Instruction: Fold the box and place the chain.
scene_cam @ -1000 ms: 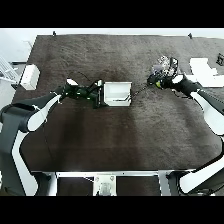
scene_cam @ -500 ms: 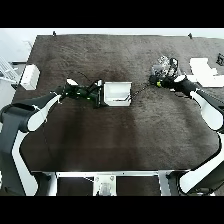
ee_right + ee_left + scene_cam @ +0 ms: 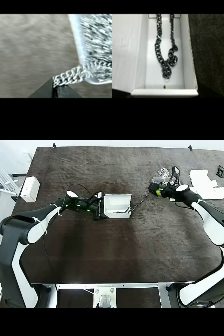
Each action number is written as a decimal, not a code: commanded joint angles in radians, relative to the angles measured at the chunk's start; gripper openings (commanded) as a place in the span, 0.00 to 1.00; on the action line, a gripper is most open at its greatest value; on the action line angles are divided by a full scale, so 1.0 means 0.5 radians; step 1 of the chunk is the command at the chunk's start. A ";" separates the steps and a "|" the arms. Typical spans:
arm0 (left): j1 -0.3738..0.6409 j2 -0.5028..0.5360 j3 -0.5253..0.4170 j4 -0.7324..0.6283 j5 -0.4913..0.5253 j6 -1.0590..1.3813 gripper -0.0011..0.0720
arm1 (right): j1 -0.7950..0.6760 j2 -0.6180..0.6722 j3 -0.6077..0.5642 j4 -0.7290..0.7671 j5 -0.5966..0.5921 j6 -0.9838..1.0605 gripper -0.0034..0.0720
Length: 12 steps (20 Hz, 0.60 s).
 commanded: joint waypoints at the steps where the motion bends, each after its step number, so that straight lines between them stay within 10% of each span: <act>1: 0.002 0.000 -0.001 0.001 0.002 0.001 0.49 | 0.059 0.283 -0.050 -0.027 0.028 0.069 0.05; 12: 0.002 0.001 -0.001 0.001 0.004 0.001 0.49 | 0.291 1.417 -0.277 -0.579 0.083 0.415 0.05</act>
